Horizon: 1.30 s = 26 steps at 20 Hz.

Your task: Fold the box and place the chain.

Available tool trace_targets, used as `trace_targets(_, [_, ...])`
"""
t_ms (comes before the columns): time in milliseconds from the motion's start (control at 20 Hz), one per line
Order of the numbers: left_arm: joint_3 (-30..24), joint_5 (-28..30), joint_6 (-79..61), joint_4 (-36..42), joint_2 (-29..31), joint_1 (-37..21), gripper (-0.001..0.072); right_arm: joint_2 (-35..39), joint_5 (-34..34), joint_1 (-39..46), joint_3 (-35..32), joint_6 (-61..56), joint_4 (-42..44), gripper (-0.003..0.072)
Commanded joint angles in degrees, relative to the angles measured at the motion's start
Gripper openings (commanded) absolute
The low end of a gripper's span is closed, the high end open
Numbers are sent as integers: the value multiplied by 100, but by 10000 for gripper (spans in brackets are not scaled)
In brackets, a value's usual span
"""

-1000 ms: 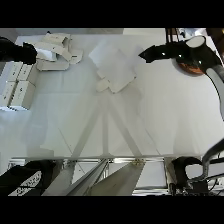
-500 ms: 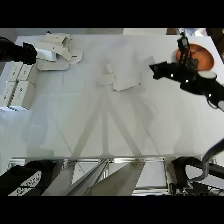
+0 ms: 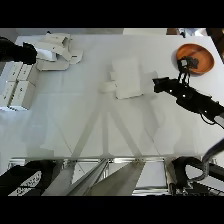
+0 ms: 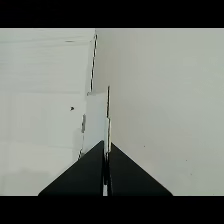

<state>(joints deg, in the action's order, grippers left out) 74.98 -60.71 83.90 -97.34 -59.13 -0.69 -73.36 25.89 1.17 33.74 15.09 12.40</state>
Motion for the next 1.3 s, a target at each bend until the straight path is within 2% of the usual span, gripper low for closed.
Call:
trace_targets(0, [2,2,-2,-2,4,-2,517,7,-299,4,-72,162,96,12])
trace_targets(1000, [2,9,-2,0,4,-4,517,-2,-286,4,-72,127,92,15])
trace_targets(1100, [2,181,2,9,2,-2,517,-2,-284,4,-72,127,92,15])
trace_targets(1250, [2,516,9,629,2,-2,516,-2,-284,4,-72,127,92,15])
